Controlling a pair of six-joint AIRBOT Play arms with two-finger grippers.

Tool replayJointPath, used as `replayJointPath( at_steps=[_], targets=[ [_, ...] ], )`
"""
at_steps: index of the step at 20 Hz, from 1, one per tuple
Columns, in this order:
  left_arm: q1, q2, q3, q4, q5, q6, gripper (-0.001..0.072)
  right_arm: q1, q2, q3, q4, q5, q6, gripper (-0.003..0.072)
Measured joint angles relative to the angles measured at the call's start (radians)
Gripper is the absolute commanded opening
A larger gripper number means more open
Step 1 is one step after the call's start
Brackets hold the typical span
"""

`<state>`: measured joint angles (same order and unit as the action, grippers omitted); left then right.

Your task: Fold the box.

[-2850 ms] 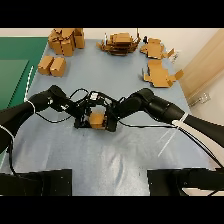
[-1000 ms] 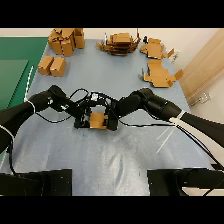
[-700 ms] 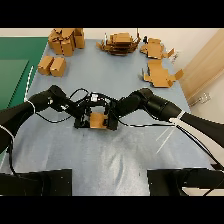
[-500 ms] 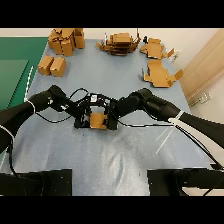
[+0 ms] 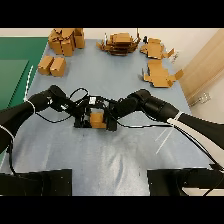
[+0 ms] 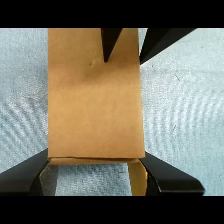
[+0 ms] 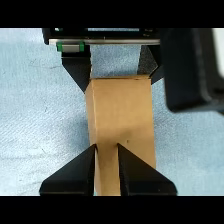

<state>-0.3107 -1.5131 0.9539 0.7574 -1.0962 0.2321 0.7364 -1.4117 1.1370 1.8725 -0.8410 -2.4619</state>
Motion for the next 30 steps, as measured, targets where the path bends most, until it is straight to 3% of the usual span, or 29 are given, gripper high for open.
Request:
replayJointPath(
  at_steps=[1, 3, 30],
  targets=[
    [0.0, 0.0, 0.0, 0.0, 0.0, 0.0, 0.0296, 0.0, 0.002, 0.0, -0.004, -0.001, 0.0, 0.0015],
    [0.0, 0.0, 0.0, 0.0, 0.001, 0.001, 0.0296, 0.0, 0.01, 0.0, -0.014, -0.005, 0.0, 0.001],
    [0.0, 0.0, 0.0, 0.002, 0.007, 0.001, 0.0296, 0.008, -0.01, 0.029, -0.037, -0.001, 0.0, 0.0009]
  ],
)
